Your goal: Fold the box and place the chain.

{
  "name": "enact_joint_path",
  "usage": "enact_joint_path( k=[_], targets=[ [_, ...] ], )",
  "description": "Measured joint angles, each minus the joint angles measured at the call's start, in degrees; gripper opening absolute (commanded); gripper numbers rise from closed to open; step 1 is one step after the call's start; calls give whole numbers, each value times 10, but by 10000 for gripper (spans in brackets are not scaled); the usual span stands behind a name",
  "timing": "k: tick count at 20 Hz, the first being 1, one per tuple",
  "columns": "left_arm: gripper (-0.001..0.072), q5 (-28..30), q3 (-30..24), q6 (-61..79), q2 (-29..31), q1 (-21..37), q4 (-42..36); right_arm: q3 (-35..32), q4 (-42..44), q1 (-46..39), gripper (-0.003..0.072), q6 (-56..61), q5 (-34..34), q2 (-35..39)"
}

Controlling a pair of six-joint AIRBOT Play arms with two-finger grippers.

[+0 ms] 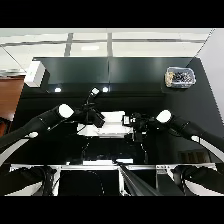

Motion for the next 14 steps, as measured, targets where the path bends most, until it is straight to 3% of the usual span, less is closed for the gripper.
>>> enact_joint_path(
  k=[4, 7, 11, 13, 14],
  targets=[
    [26, -17, 26, 2, 5, 20, 38, 0, 1, 0, 182, 1, 0, 0],
    [26, -44, 50, -18, 46, 66, 73, 0, 1, 0, 182, 1, -1, 0],
    [29, -131, 47, -31, 114, 169, 115, 0, 1, 0, 182, 1, -2, 0],
    [39, -195, 32, 21, 131, 216, 93, 0, 1, 0, 182, 1, -2, 0],
    [315, -234, 22, 62, 136, 230, 74, 0, 1, 0, 182, 1, -2, 0]
  ],
)
